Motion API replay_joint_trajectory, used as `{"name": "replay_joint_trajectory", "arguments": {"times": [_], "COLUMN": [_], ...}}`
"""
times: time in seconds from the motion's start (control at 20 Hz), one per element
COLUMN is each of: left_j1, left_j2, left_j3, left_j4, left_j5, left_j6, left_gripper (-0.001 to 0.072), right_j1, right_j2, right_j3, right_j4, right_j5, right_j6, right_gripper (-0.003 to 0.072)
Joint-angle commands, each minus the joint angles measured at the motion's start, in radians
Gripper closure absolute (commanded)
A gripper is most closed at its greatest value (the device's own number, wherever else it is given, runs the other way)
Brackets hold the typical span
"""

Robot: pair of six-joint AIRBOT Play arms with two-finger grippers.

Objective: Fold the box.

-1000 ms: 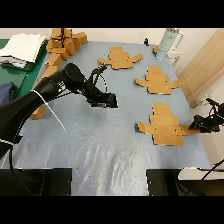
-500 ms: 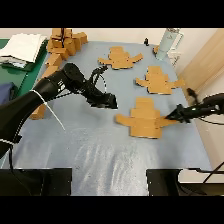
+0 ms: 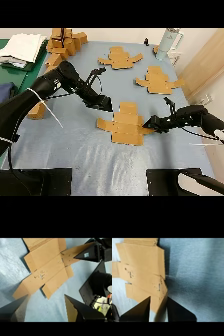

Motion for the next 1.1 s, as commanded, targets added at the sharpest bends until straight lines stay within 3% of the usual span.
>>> {"name": "replay_joint_trajectory", "arguments": {"times": [0.0,0.05,0.15,0.2,0.4,0.65,0.8,1.05], "left_j1": [0.001,0.001,0.003,0.003,0.009,0.043,0.085,0.106], "left_j2": [0.000,0.000,0.000,0.000,-0.007,-0.031,-0.090,-0.256], "left_j3": [0.001,0.001,0.001,0.001,0.000,-0.097,-0.121,-0.090], "left_j4": [-0.001,-0.001,-0.003,-0.004,0.028,0.061,0.059,-0.150], "left_j5": [-0.033,-0.038,-0.039,-0.038,-0.054,-0.014,0.024,0.053], "left_j6": [0.028,0.028,0.020,-0.014,-0.095,-0.064,-0.045,0.118], "left_gripper": [0.0022,0.0022,0.0022,0.0022,0.0023,0.0024,0.0024,0.0054], "right_j1": [0.029,0.029,0.029,0.031,0.118,0.332,0.386,0.386], "right_j2": [-0.001,-0.006,-0.020,-0.025,0.005,0.191,0.252,0.253], "right_j3": [-0.003,0.002,0.011,0.014,-0.002,-0.127,-0.140,-0.140], "right_j4": [-0.028,-0.033,-0.030,-0.010,0.069,-0.037,-0.091,-0.123], "right_j5": [0.031,0.029,-0.006,-0.026,-0.016,0.205,0.279,0.272], "right_j6": [0.061,0.060,0.025,-0.004,-0.156,-0.158,-0.131,-0.130], "right_gripper": [0.0379,0.0407,0.0618,0.0684,0.0685,0.0685,0.0684,0.0684]}}
